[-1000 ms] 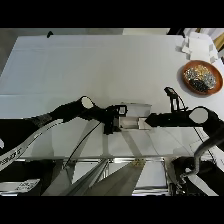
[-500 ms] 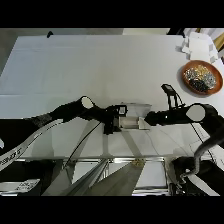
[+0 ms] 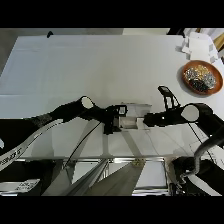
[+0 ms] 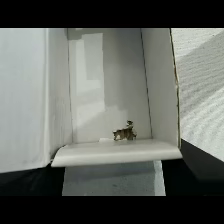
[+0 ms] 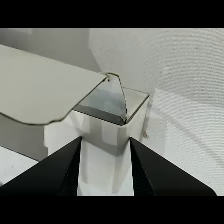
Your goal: Fold the box and place the chain.
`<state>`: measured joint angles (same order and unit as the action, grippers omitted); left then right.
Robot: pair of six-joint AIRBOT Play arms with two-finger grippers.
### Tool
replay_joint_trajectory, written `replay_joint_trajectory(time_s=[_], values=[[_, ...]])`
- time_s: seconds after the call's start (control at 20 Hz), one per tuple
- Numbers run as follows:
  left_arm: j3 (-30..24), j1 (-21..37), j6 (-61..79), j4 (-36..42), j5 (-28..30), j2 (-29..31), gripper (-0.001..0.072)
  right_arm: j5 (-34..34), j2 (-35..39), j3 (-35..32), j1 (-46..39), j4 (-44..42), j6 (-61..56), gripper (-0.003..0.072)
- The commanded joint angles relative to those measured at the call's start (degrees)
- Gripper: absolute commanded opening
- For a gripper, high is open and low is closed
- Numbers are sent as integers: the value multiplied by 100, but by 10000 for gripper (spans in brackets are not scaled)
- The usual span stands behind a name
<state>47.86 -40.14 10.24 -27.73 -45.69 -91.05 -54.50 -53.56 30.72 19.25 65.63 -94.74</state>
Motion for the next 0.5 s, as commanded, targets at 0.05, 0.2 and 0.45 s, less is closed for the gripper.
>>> replay_joint_trajectory(time_s=[0.05, 0.2, 0.45], values=[[2, 4, 0, 0, 0, 4, 69, -85, -258, 256, 219, 345, -446, 332], [2, 4, 0, -2, 2, 4, 69, -402, -566, 553, 439, 763, -734, 332], [2, 4, 0, 0, 0, 4, 69, -446, -758, 619, 450, 713, -1019, 332]])
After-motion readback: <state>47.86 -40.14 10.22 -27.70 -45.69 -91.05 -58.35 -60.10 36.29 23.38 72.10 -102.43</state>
